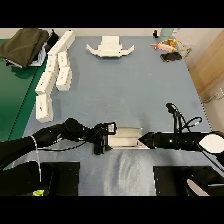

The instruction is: Fold the box.

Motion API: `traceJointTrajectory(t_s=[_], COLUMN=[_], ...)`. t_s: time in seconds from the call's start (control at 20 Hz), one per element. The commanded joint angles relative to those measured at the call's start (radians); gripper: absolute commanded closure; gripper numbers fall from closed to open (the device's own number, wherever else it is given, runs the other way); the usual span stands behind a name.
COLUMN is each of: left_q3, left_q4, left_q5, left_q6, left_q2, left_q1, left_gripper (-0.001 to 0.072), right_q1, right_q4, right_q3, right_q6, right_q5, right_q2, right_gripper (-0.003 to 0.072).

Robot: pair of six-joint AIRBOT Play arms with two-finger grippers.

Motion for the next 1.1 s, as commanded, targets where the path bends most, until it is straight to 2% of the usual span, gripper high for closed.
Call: traceJointTrajectory(t_s=[0.0,0.1,0.2,0.25,0.35,0.6,0.7,0.9,1.05], left_q3=[0.001,0.001,0.001,0.001,0.001,0.001,0.001,0.001,0.001], left_q4=[0.0,0.0,0.0,0.0,0.0,0.0,0.0,0.0,0.0], left_q5=[0.0,0.0,0.0,0.0,0.0,0.0,0.0,0.0,0.0], left_q6=[0.0,0.0,0.0,0.0,0.0,0.0,0.0,0.0,0.0], left_q2=[-0.001,-0.001,-0.001,-0.001,-0.001,-0.001,-0.001,-0.001,-0.001], left_q1=[0.0,0.0,0.0,0.0,0.0,0.0,0.0,0.0,0.0], left_gripper=[0.0178,0.0178,0.0178,0.0178,0.0178,0.0178,0.0178,0.0178,0.0178], right_q1=[0.021,0.056,0.076,0.074,0.073,0.074,0.074,0.074,0.075], right_q4=[0.121,0.279,0.432,0.452,0.428,0.359,0.353,0.353,0.357], right_q3=[0.0,0.001,0.003,0.016,0.066,0.211,0.227,0.226,0.227], right_q6=[0.023,-0.177,-0.322,-0.36,-0.397,-0.466,-0.499,-0.553,-0.576], right_q5=[-0.036,-0.081,-0.18,-0.233,-0.329,-0.326,-0.324,-0.322,-0.322], right_q2=[-0.059,-0.113,-0.185,-0.225,-0.32,-0.572,-0.655,-0.758,-0.764], right_gripper=[0.0635,0.0635,0.0669,0.0669,0.0671,0.068,0.0681,0.0682,0.0682])
